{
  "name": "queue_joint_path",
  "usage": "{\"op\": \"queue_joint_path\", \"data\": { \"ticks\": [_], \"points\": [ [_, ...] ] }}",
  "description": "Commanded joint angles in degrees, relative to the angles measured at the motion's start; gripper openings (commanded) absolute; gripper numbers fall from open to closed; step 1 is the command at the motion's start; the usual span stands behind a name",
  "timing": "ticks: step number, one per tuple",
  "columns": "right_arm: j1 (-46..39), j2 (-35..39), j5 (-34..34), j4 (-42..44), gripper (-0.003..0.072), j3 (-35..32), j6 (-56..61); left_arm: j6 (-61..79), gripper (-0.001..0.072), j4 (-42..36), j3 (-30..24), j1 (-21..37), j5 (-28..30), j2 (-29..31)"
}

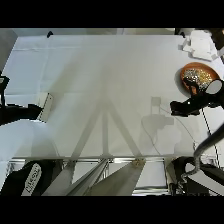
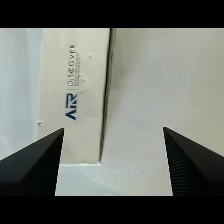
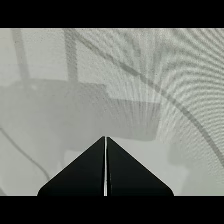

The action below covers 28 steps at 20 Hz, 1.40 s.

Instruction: Fold the box and place the chain.

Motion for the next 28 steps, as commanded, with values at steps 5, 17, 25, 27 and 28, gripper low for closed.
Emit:
{"op": "queue_joint_path", "data": {
  "ticks": [5, 17, 25, 27, 28],
  "points": [
    [-0.04, -0.04, -0.04, 0.0, 0.0011, 0.0, 0.0, 0.07, -0.0004, -3.89, 0.0, -0.02, -25.64, 3.21],
    [-0.04, -0.04, -0.04, 0.0, 0.0011, 0.0, 0.0, -1.57, 0.0003, -9.77, -0.26, -4.07, -15.96, 3.1],
    [-0.04, -0.04, -0.04, 0.0, 0.0011, 0.0, 0.0, -1.97, 0.0003, -1.68, -0.26, -13.53, -13.68, 2.99],
    [-0.04, -0.04, -0.04, 0.0, 0.0011, 0.0, 0.0, -4.74, 0.0003, -1.42, -0.26, -13.51, -11.72, 2.99],
    [-0.04, -0.04, -0.04, 0.0, 0.0011, 0.0, 0.0, -5.29, 0.0003, -1.42, -0.26, -13.53, -10.88, 2.99]
  ]
}}
